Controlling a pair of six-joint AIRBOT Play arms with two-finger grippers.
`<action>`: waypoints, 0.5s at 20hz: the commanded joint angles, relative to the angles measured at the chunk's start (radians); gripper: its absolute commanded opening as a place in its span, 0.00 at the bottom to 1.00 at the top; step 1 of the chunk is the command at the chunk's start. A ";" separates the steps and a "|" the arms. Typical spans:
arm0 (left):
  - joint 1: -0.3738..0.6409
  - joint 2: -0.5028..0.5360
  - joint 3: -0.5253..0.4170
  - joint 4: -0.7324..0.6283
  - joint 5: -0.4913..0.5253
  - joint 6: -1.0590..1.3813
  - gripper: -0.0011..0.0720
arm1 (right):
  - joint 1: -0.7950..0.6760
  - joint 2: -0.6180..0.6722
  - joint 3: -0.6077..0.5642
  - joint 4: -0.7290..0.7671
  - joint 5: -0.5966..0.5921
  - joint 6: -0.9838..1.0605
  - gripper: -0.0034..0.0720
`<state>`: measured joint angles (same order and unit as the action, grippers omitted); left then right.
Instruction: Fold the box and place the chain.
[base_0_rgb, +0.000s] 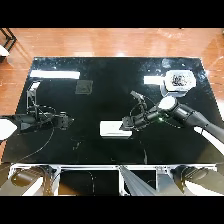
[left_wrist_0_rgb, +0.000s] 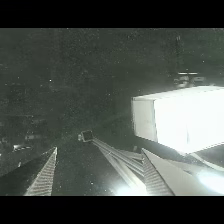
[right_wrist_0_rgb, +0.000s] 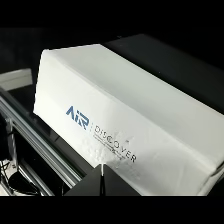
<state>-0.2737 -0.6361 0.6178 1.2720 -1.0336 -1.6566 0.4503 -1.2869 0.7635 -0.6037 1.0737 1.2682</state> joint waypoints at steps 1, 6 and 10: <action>0.000 0.000 0.000 0.000 0.000 0.000 0.86 | 0.000 -0.003 -0.012 -0.003 -0.007 0.001 0.07; 0.000 0.000 0.000 -0.002 0.000 0.000 0.86 | 0.000 -0.035 -0.017 -0.006 -0.010 0.000 0.07; 0.000 0.000 0.000 -0.002 0.001 0.000 0.86 | 0.000 -0.039 -0.017 -0.004 -0.023 0.000 0.07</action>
<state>-0.2737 -0.6361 0.6178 1.2713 -1.0332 -1.6566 0.4500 -1.3205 0.7471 -0.6003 1.0637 1.2686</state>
